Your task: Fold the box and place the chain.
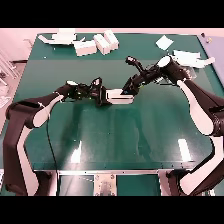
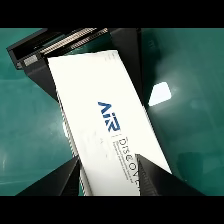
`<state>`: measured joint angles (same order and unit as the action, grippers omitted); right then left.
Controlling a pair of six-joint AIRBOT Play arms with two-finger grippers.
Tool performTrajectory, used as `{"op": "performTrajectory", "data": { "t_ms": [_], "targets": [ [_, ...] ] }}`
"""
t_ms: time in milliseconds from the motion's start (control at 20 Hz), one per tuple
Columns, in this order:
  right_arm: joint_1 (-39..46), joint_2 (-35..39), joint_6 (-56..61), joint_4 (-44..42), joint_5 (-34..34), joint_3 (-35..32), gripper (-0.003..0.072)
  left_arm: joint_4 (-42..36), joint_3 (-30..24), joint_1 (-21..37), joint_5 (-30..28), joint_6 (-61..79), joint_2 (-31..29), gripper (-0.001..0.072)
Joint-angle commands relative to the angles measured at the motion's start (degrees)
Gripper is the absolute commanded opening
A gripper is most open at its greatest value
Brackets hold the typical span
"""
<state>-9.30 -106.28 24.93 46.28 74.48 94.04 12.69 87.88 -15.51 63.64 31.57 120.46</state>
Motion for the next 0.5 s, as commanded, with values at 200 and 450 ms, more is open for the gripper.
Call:
{"op": "performTrajectory", "data": {
  "t_ms": [200, 450],
  "targets": [
    [0.0, 0.11, 1.11, -0.9, 1.33, -0.07, 0.0355, 0.13, 0.02, -0.04, 0.28, 0.0, -0.02, 0.0285],
    [-0.02, 0.11, 1.6, -2.4, 1.77, -3.37, 0.0355, 0.13, 0.02, -0.04, 0.26, 0.0, -0.02, 0.0285]
  ]
}}
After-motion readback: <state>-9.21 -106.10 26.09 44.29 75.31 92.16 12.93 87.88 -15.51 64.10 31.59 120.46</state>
